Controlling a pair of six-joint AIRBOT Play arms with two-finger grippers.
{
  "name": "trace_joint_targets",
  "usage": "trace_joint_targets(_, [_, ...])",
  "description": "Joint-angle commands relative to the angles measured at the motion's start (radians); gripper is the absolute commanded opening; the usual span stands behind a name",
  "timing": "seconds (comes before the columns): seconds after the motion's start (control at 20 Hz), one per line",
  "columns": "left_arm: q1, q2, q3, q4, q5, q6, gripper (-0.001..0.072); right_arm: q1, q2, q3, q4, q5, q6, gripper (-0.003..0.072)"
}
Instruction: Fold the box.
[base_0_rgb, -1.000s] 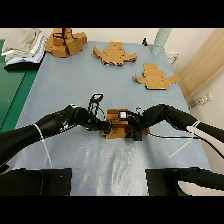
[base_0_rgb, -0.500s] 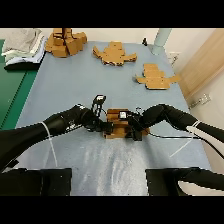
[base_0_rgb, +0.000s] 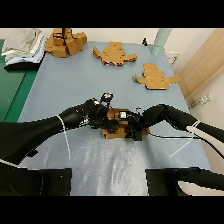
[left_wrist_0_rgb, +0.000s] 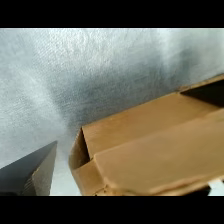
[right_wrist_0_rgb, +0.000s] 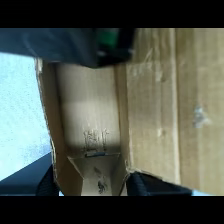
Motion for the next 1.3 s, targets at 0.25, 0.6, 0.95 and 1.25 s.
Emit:
trace_joint_targets(0.25, [0.001, -0.014, 0.059, -0.079, -0.161, 0.015, 0.0685, 0.0, 0.0, 0.0, 0.0, 0.0, 0.0, 0.0445])
trace_joint_targets(0.6, [0.037, -0.014, 0.131, -0.075, -0.292, 0.013, 0.0684, 0.0, 0.0, 0.0, 0.0, 0.0, 0.0, 0.0445])
trace_joint_targets(0.95, [0.036, -0.02, 0.13, -0.061, -0.223, -0.048, 0.0554, 0.0, 0.0, 0.0, 0.0, 0.0, 0.0, 0.0445])
trace_joint_targets(1.25, [0.026, -0.066, 0.13, -0.064, -0.207, -0.051, 0.0238, 0.0, 0.0, 0.0, 0.0, 0.0, 0.0, 0.0445])
